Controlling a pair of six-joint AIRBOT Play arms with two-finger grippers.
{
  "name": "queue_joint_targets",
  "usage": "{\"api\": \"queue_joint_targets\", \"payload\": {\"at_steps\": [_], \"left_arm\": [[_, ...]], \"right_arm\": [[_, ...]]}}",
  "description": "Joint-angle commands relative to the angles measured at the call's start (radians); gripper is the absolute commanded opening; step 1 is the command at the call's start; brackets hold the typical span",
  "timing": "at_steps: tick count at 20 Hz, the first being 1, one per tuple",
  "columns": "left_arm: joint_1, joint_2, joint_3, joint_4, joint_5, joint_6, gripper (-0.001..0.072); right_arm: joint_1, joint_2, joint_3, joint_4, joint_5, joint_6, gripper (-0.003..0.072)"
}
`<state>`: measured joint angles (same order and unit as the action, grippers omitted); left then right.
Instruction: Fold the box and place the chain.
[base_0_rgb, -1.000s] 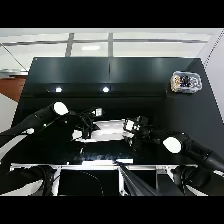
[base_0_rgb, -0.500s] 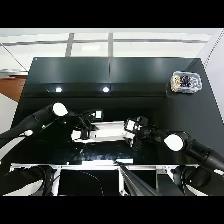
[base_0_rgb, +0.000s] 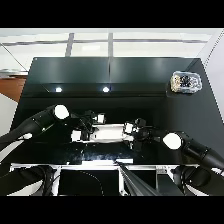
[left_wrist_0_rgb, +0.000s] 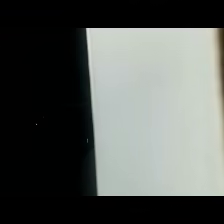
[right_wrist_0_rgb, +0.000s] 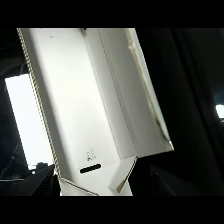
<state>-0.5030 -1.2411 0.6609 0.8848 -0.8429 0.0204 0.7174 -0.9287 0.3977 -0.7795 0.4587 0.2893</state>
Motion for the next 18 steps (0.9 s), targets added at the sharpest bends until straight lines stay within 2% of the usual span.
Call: {"api": "queue_joint_targets", "payload": {"at_steps": [1,8,13,18], "left_arm": [[-0.003,0.001,0.0,0.0,0.005,-0.003,0.0028],[-0.003,0.001,0.0,0.0,0.005,-0.002,0.0029],[-0.003,0.001,0.0,0.0,0.004,-0.002,0.0029],[-0.003,0.001,0.0,0.0,0.004,-0.002,0.0029]], "right_arm": [[0.0,-0.011,0.003,0.045,-0.024,-0.023,0.0698],[-0.001,-0.074,0.061,0.119,-0.025,-0.093,0.0698],[-0.001,-0.165,0.065,0.163,0.117,-0.215,0.0698],[-0.001,-0.214,0.065,0.162,0.113,-0.262,0.0698]]}}
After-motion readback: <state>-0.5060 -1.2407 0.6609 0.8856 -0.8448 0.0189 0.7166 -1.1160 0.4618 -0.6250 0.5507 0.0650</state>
